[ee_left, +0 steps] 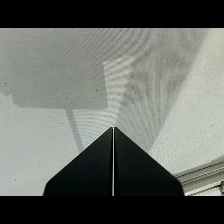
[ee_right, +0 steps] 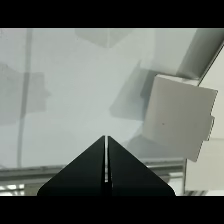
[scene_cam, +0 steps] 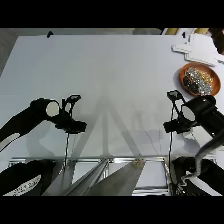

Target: Fold the box and place the chain.

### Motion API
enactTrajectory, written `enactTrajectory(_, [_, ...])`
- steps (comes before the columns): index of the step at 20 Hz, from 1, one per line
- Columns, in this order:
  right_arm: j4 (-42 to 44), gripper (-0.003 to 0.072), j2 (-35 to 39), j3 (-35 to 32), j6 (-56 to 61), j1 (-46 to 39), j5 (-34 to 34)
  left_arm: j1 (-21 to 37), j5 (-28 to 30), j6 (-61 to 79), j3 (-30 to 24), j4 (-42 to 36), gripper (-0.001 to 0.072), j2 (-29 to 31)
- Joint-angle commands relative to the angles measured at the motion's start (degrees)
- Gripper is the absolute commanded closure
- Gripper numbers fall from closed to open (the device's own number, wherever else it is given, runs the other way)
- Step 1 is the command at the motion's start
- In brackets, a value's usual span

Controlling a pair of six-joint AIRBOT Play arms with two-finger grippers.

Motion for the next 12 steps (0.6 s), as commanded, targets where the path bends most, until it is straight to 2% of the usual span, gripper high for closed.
enactTrajectory(1, [0.02, 0.0665, 0.04, 0.02, 0.02, -0.02, 0.00, 0.04, 0.00, 0.00, -0.04, 0.00, 0.0700, 0.00])
enactTrajectory(12, [0.02, 0.0666, 0.04, 0.02, 0.04, -0.02, -1.53, 0.04, 0.02, 0.00, -0.04, 0.00, 0.0700, 0.00])
